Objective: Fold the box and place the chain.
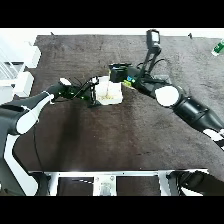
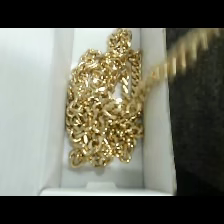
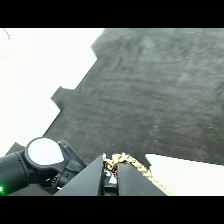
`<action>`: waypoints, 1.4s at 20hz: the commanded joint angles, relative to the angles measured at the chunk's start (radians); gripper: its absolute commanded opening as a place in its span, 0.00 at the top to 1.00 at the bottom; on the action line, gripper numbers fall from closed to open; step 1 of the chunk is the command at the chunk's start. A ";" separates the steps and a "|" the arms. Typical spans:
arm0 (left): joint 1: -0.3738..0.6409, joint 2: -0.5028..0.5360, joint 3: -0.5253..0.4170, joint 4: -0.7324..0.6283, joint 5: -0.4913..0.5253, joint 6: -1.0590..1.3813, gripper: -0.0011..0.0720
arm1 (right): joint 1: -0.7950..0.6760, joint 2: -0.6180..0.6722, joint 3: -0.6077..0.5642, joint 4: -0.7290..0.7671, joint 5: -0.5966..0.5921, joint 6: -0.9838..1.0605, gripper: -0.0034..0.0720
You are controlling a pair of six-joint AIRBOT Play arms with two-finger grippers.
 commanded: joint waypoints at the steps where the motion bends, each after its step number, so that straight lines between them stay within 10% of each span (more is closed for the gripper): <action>1: 0.000 0.001 0.000 0.000 0.000 0.000 0.35 | 0.043 -0.073 0.019 0.002 -0.031 -0.002 0.95; 11: 0.000 0.001 0.000 -0.002 0.000 -0.003 0.35 | 0.042 -0.306 0.015 0.003 -0.080 0.002 0.93; 13: 0.000 0.001 0.000 0.000 0.001 -0.003 0.35 | 0.025 -0.278 0.011 0.002 -0.068 0.002 0.38; 14: 0.000 0.001 0.000 -0.001 0.000 -0.003 0.35 | 0.005 -0.252 0.000 0.001 -0.058 0.000 0.30; 21: 0.000 0.001 0.000 -0.001 0.000 -0.003 0.35 | -0.291 -0.006 -0.264 -0.011 -0.028 0.002 0.30; 28: 0.000 0.001 0.000 -0.001 0.000 -0.003 0.35 | -0.412 -0.174 -0.326 0.012 -0.056 0.026 0.29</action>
